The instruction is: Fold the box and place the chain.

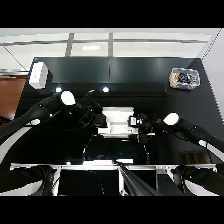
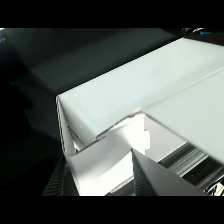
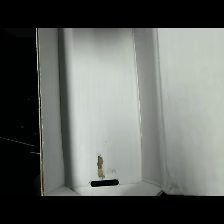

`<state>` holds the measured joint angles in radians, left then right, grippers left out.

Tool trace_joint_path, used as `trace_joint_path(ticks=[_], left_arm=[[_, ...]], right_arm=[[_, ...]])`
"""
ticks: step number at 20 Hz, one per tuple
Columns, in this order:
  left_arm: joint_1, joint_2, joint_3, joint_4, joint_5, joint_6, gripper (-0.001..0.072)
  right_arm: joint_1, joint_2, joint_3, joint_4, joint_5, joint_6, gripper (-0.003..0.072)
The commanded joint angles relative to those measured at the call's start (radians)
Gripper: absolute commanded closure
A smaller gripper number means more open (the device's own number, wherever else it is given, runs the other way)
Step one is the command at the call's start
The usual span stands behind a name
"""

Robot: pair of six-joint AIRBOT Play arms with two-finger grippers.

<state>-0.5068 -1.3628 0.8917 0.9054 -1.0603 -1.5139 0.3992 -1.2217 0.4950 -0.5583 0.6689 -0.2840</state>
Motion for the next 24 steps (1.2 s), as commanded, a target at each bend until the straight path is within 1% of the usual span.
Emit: trace_joint_path(ticks=[1, 5, 8, 11, 13, 16, 18, 20, 23, 24], left_arm=[[-0.017, 0.001, 0.01, 0.002, -0.016, -0.043, 0.0249], [-0.047, 0.001, 0.029, 0.012, 0.001, -0.099, 0.0248], [-0.064, 0.0, 0.04, 0.103, 0.002, -0.201, 0.0249], [-0.099, 0.0, 0.04, 0.149, 0.01, -0.231, 0.025], [-0.134, 0.0, 0.04, 0.183, 0.047, -0.272, 0.0315], [-0.177, 0.0, 0.04, 0.232, 0.091, -0.345, 0.0315], [-0.201, 0.0, 0.04, 0.292, 0.092, -0.405, 0.0315], [-0.22, -0.001, 0.04, 0.325, 0.092, -0.421, 0.0315], [-0.241, -0.013, 0.04, 0.429, 0.089, -0.548, 0.0315], [-0.248, -0.02, 0.04, 0.445, 0.084, -0.569, 0.0315]], right_arm=[[0.0, 0.0, 0.0, 0.0, 0.0, 0.0, 0.0669], [0.001, 0.0, 0.0, 0.0, 0.0, 0.0, 0.0669], [0.001, 0.0, 0.0, 0.0, 0.0, 0.0, 0.0668], [0.001, 0.0, 0.0, 0.0, 0.0, 0.0, 0.0669], [0.001, 0.0, 0.0, 0.0, 0.0, 0.0, 0.0668], [0.001, 0.0, 0.0, 0.0, 0.0, 0.0, 0.0669], [0.001, 0.0, 0.0, 0.0, 0.0, 0.0, 0.0669], [0.001, 0.0, 0.0, 0.0, 0.0, 0.0, 0.0669], [0.001, 0.0, 0.0, 0.0, 0.0, 0.0, 0.0669], [0.001, 0.0, 0.0, 0.0, 0.0, 0.0, 0.0668]])
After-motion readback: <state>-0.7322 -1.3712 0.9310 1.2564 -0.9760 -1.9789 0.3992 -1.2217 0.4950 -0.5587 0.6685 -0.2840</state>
